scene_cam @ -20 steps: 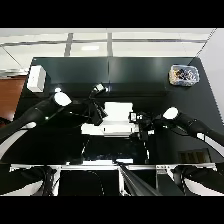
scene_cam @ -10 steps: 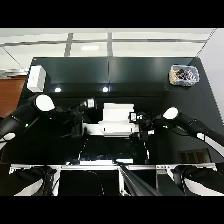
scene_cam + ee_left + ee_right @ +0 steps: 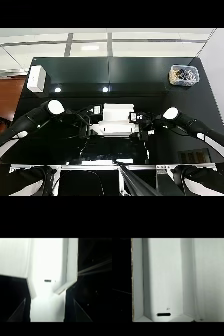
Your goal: Fold the box and place the chain.
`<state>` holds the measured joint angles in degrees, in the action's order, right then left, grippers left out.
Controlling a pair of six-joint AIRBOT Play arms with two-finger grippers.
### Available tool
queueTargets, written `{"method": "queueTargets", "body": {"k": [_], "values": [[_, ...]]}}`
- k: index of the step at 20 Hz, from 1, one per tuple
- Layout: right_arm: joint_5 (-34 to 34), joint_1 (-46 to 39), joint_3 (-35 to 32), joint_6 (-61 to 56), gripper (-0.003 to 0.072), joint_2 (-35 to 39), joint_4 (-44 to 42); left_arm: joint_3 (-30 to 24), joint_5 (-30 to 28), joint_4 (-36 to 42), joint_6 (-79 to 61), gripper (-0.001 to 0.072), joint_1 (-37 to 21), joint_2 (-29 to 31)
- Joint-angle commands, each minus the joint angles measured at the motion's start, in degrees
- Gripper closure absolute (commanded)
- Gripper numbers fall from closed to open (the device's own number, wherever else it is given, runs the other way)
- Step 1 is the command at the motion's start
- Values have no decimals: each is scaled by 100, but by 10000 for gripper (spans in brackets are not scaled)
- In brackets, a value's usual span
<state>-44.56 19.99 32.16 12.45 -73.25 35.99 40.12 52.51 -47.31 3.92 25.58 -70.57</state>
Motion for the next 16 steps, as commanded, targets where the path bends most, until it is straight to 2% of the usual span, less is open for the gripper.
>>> {"method": "queueTargets", "body": {"k": [1,2,5,6,7,14,16], "values": [[0,2,-4,0,258,-4,0,-4,-76,474,-374,110,138,-114],[0,2,-4,0,257,-4,0,-4,-76,476,-374,152,162,-114],[0,2,-4,0,257,-4,-2,-4,-107,485,-372,393,203,-114],[0,2,-4,0,258,-4,0,-4,-111,514,-372,454,205,-114],[0,2,-4,0,258,-4,0,-4,-136,584,-372,485,219,-116],[0,2,-4,0,257,-4,0,-7,-424,844,-372,485,262,-122],[2,2,-4,0,258,-4,-2,-7,-669,1008,-378,485,376,-225]]}}
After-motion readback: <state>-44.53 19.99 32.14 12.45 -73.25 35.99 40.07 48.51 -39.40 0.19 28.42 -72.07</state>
